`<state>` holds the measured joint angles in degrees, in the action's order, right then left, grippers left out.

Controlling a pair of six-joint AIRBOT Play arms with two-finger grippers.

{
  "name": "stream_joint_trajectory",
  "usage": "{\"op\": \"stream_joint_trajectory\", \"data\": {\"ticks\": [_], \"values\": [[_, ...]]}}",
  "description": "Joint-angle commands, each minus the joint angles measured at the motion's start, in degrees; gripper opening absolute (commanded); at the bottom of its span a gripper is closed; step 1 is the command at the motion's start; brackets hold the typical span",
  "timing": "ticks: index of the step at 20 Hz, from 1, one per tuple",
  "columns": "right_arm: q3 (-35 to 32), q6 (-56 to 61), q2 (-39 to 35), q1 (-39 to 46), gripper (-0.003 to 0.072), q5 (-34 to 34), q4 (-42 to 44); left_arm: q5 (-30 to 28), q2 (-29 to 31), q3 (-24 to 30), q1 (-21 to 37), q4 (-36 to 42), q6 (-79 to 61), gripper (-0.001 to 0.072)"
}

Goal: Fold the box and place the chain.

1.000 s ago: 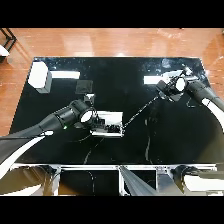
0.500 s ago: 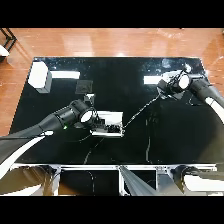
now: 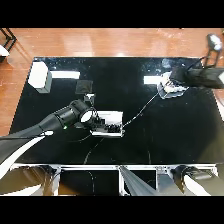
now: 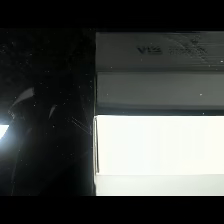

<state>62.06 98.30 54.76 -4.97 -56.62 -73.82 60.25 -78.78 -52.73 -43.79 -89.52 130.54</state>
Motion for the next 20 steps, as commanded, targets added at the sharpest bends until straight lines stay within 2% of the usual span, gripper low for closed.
{"op": "stream_joint_trajectory", "data": {"ticks": [1, 6, 10, 20], "values": [[0.02, -6.84, -11.61, -0.15, 0.002, -7.65, 8.44, 0.09, -0.02, -0.02, 0.0, -0.02, -0.04, 0.0028], [0.0, -13.11, -16.48, -0.39, 0.0021, -10.86, 24.57, 0.26, -0.02, -0.02, -0.02, -0.02, -0.07, 0.0027], [-0.28, -13.2, -16.22, -7.78, 0.002, -11.02, 25.27, 0.26, -0.02, -0.02, -0.02, 0.0, -0.07, 0.0028], [-0.28, -12.15, -11.34, -28.13, 0.002, 4.35, 29.4, 0.28, -0.02, -0.02, -0.02, 0.02, -0.07, 0.0028]]}}
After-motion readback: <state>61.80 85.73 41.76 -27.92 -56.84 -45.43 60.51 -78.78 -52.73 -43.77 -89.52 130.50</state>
